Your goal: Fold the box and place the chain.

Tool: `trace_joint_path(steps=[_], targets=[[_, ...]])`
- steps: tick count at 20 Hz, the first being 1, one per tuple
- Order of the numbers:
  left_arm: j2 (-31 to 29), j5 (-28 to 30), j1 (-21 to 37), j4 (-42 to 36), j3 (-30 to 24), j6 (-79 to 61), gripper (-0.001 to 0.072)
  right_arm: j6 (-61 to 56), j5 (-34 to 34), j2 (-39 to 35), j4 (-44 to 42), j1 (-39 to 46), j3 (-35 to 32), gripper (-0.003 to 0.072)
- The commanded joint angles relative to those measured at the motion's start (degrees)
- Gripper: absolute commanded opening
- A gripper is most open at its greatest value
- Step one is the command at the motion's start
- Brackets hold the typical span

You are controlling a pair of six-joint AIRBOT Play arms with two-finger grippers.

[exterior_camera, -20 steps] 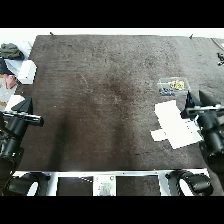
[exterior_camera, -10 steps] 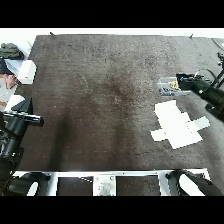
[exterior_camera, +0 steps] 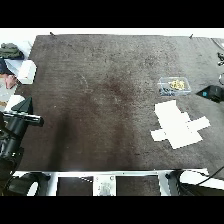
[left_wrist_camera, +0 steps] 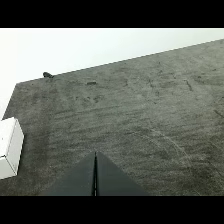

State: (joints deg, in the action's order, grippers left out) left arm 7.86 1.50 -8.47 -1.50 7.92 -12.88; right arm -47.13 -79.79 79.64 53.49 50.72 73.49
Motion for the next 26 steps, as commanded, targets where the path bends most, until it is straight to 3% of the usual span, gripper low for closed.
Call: trace_joint_path(steps=[1, 5, 20, 23, 26], targets=[[0.0, 0.0, 0.1, 0.0, 0.0, 0.0, 0.0011, -4.8, -8.4, 5.5, 15.8, 1.7, 6.7, 0.0458], [0.0, 0.0, 0.1, 0.0, 0.0, 0.0, 0.0011, -4.5, -8.6, 7.8, 22.9, 1.7, 8.9, 0.0458], [0.0, 0.0, 0.1, 0.0, 0.0, 0.0, 0.0011, 4.6, -9.2, 18.4, 23.3, 2.2, 8.9, 0.0456], [0.0, 0.0, 0.1, 0.0, 0.0, 0.0, 0.0011, 6.8, -11.7, 21.0, 23.0, 2.3, 8.9, 0.0377], [0.0, 0.0, 0.1, 0.0, 0.0, 0.0, 0.0011, 9.0, -15.8, 24.1, 20.9, 2.5, 8.9, 0.0377]])
